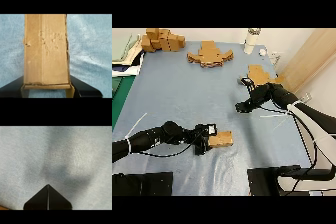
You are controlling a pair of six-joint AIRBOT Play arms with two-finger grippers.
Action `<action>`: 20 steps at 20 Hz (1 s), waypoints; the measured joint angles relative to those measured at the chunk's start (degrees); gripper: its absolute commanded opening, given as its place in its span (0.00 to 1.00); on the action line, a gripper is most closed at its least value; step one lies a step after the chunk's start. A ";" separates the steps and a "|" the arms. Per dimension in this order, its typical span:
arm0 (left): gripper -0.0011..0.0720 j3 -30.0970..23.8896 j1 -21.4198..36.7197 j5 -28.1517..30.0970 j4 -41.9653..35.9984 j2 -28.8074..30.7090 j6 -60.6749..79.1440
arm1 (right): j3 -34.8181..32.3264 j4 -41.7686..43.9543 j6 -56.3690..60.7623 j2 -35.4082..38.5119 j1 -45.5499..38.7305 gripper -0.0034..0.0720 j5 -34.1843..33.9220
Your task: Fold the box.
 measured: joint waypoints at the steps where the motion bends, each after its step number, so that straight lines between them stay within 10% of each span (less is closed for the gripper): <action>1: 0.59 0.00 0.00 0.07 0.00 0.00 -0.04 | 0.02 -0.02 0.00 -0.02 0.00 0.05 0.02; 10: 0.59 0.26 5.03 15.08 -0.02 2.71 -14.93 | 0.02 -0.04 0.02 -0.04 0.00 0.05 -0.11; 20: 0.59 14.03 35.82 17.49 0.02 -5.16 -21.70 | 0.02 -0.07 0.02 -0.04 0.00 0.05 -0.11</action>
